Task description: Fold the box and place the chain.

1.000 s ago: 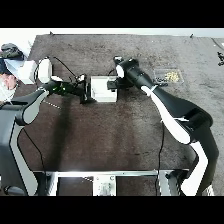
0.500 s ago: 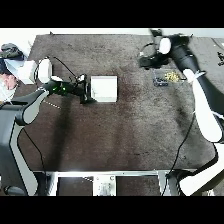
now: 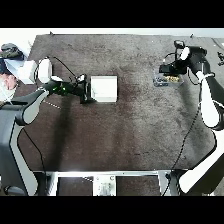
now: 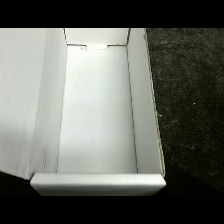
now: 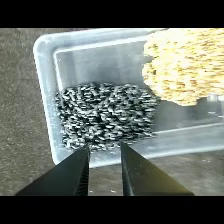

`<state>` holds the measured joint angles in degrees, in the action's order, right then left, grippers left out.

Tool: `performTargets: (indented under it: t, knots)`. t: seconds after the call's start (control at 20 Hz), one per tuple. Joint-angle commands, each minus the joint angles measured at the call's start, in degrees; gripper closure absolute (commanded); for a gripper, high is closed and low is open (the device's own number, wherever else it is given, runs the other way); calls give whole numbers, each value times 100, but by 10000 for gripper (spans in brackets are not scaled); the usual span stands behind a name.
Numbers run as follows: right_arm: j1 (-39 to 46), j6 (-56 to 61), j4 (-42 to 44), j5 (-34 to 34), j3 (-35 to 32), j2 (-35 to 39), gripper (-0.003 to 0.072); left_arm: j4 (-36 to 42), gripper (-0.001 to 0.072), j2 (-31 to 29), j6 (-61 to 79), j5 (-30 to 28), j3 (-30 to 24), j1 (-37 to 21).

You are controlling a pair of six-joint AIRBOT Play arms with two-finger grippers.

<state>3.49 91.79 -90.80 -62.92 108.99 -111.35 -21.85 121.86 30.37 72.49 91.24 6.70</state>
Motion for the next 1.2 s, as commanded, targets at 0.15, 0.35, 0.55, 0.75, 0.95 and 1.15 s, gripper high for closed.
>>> performTargets:
  t: [0.15, 0.35, 0.55, 0.75, 0.95, 1.15]
  knots:
    - [87, -485, 588, 153, 2, -361, 463, -4, 157, -2, -11, -2, 0, 2]
    - [87, -610, 815, 186, 2, -402, 463, -2, 157, -2, -11, -2, 0, 2]
    - [87, -675, 901, -11, 2, -472, 464, -2, 157, -2, -13, -2, 0, 2]
    - [87, -763, 887, -238, 2, -597, 476, -2, 157, -2, -13, -2, 0, 2]
    - [87, -756, 833, -127, 4, -603, 675, -2, 156, -2, -11, -2, 0, 2]
    - [87, -708, 807, -105, 4, -518, 676, -2, 157, -2, -11, -2, 0, 2]
